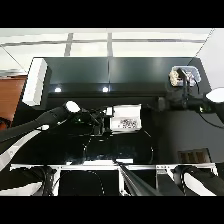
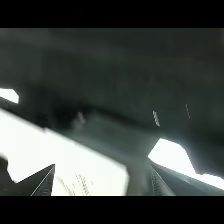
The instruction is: Fold the box and place the chain.
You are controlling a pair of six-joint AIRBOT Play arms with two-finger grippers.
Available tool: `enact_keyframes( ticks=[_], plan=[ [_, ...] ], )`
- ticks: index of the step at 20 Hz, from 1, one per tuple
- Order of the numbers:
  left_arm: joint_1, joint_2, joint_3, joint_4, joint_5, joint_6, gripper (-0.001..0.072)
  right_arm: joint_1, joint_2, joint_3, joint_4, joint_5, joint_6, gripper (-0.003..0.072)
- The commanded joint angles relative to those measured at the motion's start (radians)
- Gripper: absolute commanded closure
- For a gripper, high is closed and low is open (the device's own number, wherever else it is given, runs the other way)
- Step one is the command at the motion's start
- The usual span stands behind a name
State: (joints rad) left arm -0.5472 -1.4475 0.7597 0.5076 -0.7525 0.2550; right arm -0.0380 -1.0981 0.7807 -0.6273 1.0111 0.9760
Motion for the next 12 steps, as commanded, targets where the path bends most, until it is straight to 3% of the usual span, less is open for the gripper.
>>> enact_keyframes(
  ticks=[1,4,9,12],
  plan=[
    [0.000,-0.001,0.001,0.000,-0.001,0.000,0.0383,0.068,-0.177,0.106,0.202,-0.075,-0.023,-0.0026],
    [0.000,-0.001,0.001,0.000,-0.003,0.000,0.0382,0.130,-0.257,0.112,0.128,-0.009,-0.180,-0.0022],
    [0.000,-0.001,0.001,0.000,-0.006,0.000,0.0383,0.133,-0.254,0.196,-0.064,0.165,-0.554,-0.0022],
    [0.000,-0.001,0.001,0.000,-0.007,0.000,0.0382,0.135,-0.254,0.202,-0.044,0.219,-0.604,-0.0021]
  ],
)
